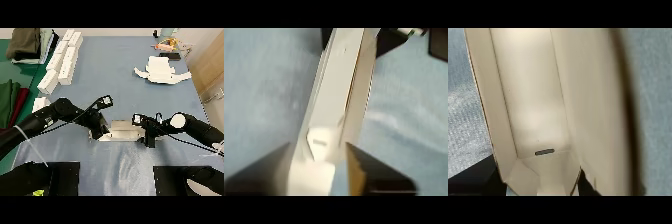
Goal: Fold the box.
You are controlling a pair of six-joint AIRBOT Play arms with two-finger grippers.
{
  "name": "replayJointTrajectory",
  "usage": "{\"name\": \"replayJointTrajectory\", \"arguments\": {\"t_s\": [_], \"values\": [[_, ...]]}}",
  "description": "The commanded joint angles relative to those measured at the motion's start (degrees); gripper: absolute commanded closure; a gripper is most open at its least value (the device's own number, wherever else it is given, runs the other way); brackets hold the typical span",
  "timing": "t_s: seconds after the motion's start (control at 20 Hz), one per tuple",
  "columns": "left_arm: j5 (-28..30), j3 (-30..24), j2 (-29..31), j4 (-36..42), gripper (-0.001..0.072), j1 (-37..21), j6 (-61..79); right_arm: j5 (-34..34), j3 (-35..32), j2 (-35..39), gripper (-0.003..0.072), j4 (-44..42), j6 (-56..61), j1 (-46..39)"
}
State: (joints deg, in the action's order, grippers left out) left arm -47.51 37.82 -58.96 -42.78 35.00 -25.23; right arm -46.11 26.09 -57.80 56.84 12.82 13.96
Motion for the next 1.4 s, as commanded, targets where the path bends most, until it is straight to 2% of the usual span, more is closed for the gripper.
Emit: {"name": "replayJointTrajectory", "arguments": {"t_s": [0.0, 0.05, 0.15, 0.3, 0.45, 0.6, 0.75, 0.95, 1.15, 1.35], "values": [[-12.9, 0.0, 6.2, -16.3, 0.0694, -1.5, -27.3, 0.1, 0.0, 0.0, 0.018, -0.1, 0.0, 0.0], [-16.6, 0.0, 7.0, -16.2, 0.0695, -1.5, -30.4, 0.1, 0.0, 0.0, 0.018, -0.1, 0.0, 0.0], [-18.3, 0.0, 7.1, -8.9, 0.0695, -0.5, -36.2, 0.1, 0.0, 0.0, 0.018, -0.1, 0.0, 0.0], [-10.5, 0.7, 3.1, 5.8, 0.0695, 2.3, -35.7, 0.1, 0.0, 0.0, 0.018, -0.1, 0.0, 0.0], [-4.8, 5.1, -4.6, 10.7, 0.0695, 2.3, -35.8, 0.1, 0.0, 0.0, 0.018, -0.1, 0.0, 0.0], [-3.3, 11.2, -12.1, 14.6, 0.0695, 2.3, -35.9, 0.1, 0.0, 0.0, 0.018, -0.1, 0.0, 0.0], [-1.6, 14.3, -16.7, 14.6, 0.0695, 1.2, -40.2, 0.1, 0.0, 0.0, 0.0179, -0.1, 0.0, 0.0], [0.6, 14.3, -19.6, 13.7, 0.0695, -1.4, -45.5, 0.1, 0.0, 0.0, 0.018, -0.1, 0.0, 0.0], [-0.1, 14.2, -22.4, 5.6, 0.0695, -2.2, -53.9, 0.1, 0.0, 0.0, 0.018, -0.1, 0.0, 0.0], [0.0, 14.2, -23.2, 3.9, 0.0695, -2.2, -55.2, 0.1, 0.0, 0.0, 0.018, -0.1, 0.0, 0.0]]}}
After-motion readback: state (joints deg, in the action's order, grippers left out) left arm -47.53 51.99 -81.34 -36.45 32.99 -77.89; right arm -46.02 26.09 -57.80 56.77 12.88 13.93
